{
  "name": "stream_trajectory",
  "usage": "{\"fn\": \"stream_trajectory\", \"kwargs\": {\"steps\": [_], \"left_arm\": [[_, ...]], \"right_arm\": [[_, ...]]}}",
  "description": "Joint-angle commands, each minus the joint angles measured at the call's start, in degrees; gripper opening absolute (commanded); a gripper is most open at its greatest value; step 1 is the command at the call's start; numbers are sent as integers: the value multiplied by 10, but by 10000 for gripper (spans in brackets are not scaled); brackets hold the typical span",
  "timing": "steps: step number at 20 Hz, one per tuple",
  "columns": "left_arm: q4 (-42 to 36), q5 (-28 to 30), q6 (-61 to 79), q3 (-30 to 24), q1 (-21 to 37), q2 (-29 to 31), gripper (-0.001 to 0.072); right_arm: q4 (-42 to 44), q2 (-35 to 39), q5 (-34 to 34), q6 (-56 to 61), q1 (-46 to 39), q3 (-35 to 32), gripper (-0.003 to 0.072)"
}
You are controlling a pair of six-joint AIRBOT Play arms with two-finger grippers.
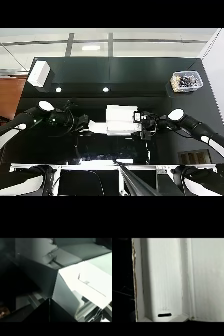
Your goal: Fold the box and place the chain.
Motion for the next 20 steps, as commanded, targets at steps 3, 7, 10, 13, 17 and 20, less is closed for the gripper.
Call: {"fn": "stream_trajectory", "kwargs": {"steps": [3,7,10,13,17,20], "left_arm": [[-30,6,34,0,-14,-24,22],[-82,4,117,0,-14,-24,22],[-84,-17,148,7,-13,-24,22],[-83,-58,164,18,-13,-24,139],[-90,-61,164,20,-13,-24,626],[-133,-80,167,31,-14,-24,626]], "right_arm": [[0,0,0,0,0,0,417],[0,0,0,0,0,0,417],[0,0,0,0,0,0,417],[0,0,0,0,0,0,417],[0,0,0,0,0,0,417],[0,0,0,0,0,0,417]]}}
